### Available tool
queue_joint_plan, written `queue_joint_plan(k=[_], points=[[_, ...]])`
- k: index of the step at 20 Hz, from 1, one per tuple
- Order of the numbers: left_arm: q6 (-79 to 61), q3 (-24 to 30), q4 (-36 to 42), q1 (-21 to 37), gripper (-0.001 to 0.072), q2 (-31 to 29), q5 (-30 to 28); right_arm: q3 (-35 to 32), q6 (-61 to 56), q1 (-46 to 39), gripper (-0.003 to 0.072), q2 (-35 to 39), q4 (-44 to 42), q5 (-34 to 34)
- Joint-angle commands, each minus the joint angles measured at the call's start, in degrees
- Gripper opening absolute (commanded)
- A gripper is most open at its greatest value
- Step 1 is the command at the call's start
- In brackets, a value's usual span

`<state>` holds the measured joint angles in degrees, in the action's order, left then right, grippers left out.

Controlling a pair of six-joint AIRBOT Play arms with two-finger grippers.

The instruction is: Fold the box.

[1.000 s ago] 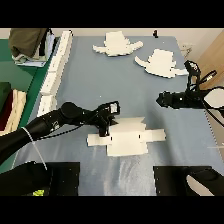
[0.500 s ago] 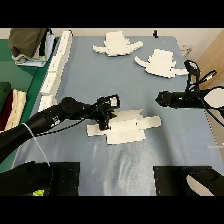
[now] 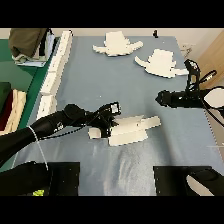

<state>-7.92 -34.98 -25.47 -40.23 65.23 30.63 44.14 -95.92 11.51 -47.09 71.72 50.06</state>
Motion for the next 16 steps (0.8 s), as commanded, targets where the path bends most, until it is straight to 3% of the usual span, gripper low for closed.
queue_joint_plan(k=[1,6,13,16], points=[[1.31,-0.17,0.20,-0.04,0.0016,-2.40,1.05,0.07,0.31,0.04,0.0263,0.00,-0.04,0.02],[1.33,0.17,0.22,-0.11,0.0017,-4.63,6.43,0.07,0.39,0.04,0.0263,0.00,-0.15,0.00],[1.92,-0.66,0.15,0.00,0.0017,-6.23,7.32,0.07,0.39,0.04,0.0263,0.00,-0.20,0.00],[5.33,-1.53,0.31,2.91,0.0016,-6.40,7.80,0.07,0.42,0.04,0.0263,-0.04,-0.20,0.00]])
